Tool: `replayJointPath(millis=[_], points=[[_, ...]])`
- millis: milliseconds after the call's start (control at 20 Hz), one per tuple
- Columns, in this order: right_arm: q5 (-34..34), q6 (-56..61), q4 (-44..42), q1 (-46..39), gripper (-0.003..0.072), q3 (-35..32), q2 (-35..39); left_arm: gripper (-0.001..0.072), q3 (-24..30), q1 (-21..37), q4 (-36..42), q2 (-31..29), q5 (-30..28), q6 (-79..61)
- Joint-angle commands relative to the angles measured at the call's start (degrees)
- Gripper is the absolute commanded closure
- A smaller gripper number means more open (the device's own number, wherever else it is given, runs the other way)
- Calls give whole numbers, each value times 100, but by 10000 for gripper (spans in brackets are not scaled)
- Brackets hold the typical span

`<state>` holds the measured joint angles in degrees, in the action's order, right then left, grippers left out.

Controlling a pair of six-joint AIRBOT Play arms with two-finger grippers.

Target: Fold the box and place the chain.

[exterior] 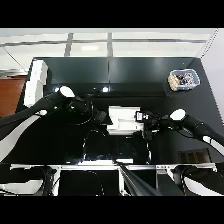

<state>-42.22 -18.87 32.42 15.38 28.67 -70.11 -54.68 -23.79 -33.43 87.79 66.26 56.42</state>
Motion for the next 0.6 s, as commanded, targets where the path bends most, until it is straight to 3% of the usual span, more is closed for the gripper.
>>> replayJointPath(millis=[0,250,350,550], points=[[0,2,-2,0,668,0,-4,221,-442,-343,-1016,0,-24,1226],[0,2,-2,0,668,0,-4,236,-612,-691,-1587,0,-219,2175],[0,0,-2,0,668,0,-4,308,-612,-820,-1764,2,-293,2444],[0,2,-4,0,667,0,-4,308,-629,-1043,-1871,2,-496,2870]])
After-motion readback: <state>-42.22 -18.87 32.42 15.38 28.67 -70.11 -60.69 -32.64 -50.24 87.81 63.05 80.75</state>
